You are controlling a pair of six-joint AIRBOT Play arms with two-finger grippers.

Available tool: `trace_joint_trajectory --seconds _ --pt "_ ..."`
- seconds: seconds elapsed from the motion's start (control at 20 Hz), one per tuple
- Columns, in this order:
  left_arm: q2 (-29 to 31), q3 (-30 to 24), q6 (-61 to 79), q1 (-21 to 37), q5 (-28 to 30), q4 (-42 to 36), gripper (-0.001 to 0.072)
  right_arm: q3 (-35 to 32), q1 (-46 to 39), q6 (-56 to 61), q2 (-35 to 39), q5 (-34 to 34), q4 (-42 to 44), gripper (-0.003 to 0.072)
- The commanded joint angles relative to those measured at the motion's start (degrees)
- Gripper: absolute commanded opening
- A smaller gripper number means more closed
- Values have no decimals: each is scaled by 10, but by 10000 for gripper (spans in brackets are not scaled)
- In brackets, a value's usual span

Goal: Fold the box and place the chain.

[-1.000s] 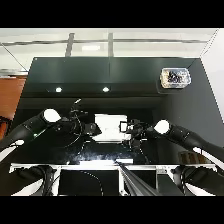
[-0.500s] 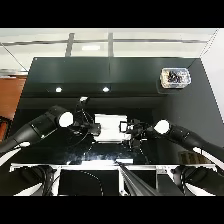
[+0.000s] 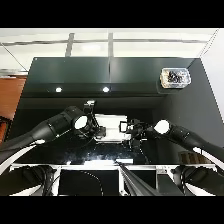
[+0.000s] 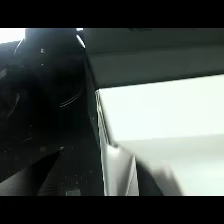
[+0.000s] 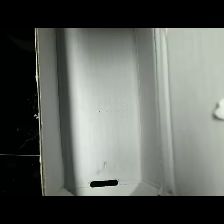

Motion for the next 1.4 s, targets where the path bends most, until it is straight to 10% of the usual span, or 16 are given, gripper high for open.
trace_joint_trajectory --seconds 0.0,0.7,1.0,1.15,1.35 --pt "-20 7 -18 -7 10 -1 492 0 0 0 0 0 0 491" --pt "-45 33 -28 -9 -12 12 334 0 0 0 0 0 0 491" --pt "-45 34 -28 -10 -8 8 31 0 0 0 0 0 0 491" --pt "-45 34 -28 -11 -7 8 39 0 0 0 0 0 0 491" --pt "-45 44 -44 -10 -9 14 305 0 0 0 0 0 0 491"
